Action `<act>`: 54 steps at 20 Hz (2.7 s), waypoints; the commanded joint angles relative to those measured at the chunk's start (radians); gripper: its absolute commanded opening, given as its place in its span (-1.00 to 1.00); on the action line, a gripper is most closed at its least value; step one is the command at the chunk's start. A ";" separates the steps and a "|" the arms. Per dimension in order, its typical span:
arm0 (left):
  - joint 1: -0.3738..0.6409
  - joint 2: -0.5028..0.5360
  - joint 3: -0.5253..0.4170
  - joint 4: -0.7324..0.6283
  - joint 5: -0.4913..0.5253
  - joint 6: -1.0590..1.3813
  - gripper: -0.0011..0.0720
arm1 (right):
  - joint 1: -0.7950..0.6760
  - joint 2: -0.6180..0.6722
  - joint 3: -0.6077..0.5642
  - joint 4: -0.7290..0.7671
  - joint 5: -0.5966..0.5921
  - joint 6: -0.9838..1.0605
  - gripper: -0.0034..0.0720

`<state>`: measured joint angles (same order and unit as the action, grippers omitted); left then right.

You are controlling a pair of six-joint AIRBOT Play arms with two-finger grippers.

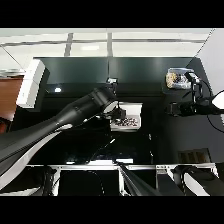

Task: Fold the box and place the chain.

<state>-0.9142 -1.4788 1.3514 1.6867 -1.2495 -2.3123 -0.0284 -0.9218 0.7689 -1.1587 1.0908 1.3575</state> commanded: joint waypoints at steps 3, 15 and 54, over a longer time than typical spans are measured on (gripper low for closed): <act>0.072 0.233 -0.194 0.163 -0.002 0.015 0.45 | -0.001 0.000 -0.001 0.002 -0.005 -0.001 -0.07; 0.530 0.291 -0.734 -1.036 0.325 1.799 0.45 | -0.001 0.000 -0.001 0.025 -0.004 0.015 -0.07; 0.410 0.020 -0.578 -1.210 0.502 2.500 0.97 | -0.001 0.000 -0.001 0.026 -0.048 0.071 -0.11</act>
<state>-0.5030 -1.4578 0.7719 0.4480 -0.7444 0.2249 -0.0284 -0.9218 0.7689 -1.1332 1.0428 1.4288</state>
